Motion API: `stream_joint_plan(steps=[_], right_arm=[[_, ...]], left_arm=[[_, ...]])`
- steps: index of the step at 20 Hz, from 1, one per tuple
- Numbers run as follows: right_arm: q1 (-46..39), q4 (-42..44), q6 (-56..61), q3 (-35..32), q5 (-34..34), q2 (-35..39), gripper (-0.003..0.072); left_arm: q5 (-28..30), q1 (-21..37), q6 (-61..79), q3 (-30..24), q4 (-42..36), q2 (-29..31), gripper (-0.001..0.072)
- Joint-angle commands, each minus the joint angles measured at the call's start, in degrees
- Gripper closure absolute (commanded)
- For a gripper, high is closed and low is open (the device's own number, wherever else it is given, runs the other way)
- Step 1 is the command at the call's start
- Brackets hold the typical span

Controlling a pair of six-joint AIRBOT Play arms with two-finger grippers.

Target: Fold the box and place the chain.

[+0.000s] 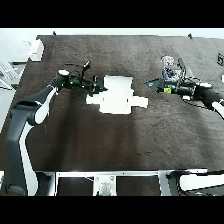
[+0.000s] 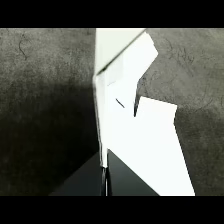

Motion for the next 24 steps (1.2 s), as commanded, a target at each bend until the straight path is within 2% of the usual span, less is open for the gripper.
stream_joint_plan(steps=[1, 5, 11, 14, 24], right_arm=[[0.1, 0.5, -2.5, -0.9, 0.0, 0.0, 0.0494], [0.1, 0.9, -2.8, -1.4, -0.1, 0.0, 0.0494], [0.1, 0.9, -5.2, -1.7, -0.1, 0.0, 0.0494], [0.1, 0.9, -5.7, -1.9, -0.1, 0.0, 0.0494], [0.0, 0.6, -7.3, -1.9, -0.1, 0.0, 0.0493]], left_arm=[[2.2, 0.0, 8.9, -4.2, -1.4, 0.9, 0.0697], [7.2, -0.8, 12.7, -8.3, -1.2, 3.0, 0.0697], [9.1, -1.2, 14.7, -8.8, -0.9, 3.1, 0.0697], [12.6, -2.0, 16.2, -9.8, -0.8, 3.1, 0.0697], [12.7, -2.0, 14.6, -9.9, -1.0, 2.7, 0.0697]])
